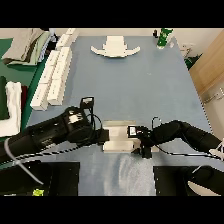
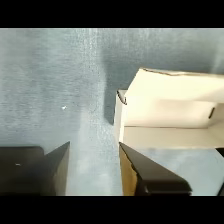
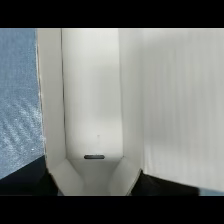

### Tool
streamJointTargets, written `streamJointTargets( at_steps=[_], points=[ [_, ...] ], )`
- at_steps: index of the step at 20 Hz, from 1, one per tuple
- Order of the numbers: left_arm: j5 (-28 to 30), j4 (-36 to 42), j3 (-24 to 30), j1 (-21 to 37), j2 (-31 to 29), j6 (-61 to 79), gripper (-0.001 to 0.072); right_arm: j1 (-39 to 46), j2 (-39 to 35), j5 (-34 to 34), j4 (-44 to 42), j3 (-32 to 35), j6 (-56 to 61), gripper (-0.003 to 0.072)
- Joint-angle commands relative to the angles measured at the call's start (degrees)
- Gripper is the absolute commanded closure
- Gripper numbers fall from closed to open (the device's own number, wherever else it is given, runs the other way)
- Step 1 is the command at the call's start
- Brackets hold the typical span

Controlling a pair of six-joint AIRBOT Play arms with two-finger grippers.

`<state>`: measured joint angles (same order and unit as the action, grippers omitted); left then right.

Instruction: Fold the box.

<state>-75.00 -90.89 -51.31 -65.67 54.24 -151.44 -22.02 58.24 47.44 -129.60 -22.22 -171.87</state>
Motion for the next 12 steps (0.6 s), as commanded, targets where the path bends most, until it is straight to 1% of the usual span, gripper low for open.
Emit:
streamJointTargets(
  at_steps=[1,3,6,8,10,12],
  points=[
    [-1.4,-3.8,-0.1,0.0,-6.2,0.9,0.0709,0.0,0.0,0.0,0.0,0.0,0.0,0.0181],
    [-0.2,-5.8,-0.1,0.1,-6.9,4.8,0.0695,0.0,0.0,0.0,0.0,0.0,0.0,0.0182],
    [6.5,-6.0,0.0,2.0,-6.8,13.7,0.0695,0.0,0.0,0.0,0.1,0.0,0.0,0.0182],
    [9.6,-6.0,0.0,4.2,-6.8,20.2,0.0695,0.0,0.0,0.0,0.2,0.0,0.0,0.0182],
    [9.4,-6.0,0.0,6.2,-6.8,28.6,0.0695,0.0,0.0,0.0,0.2,0.0,0.0,0.0182],
    [9.2,-2.6,0.3,9.9,-7.7,38.5,0.0695,0.0,0.0,0.0,0.2,0.0,0.0,0.0181]
  ],
)
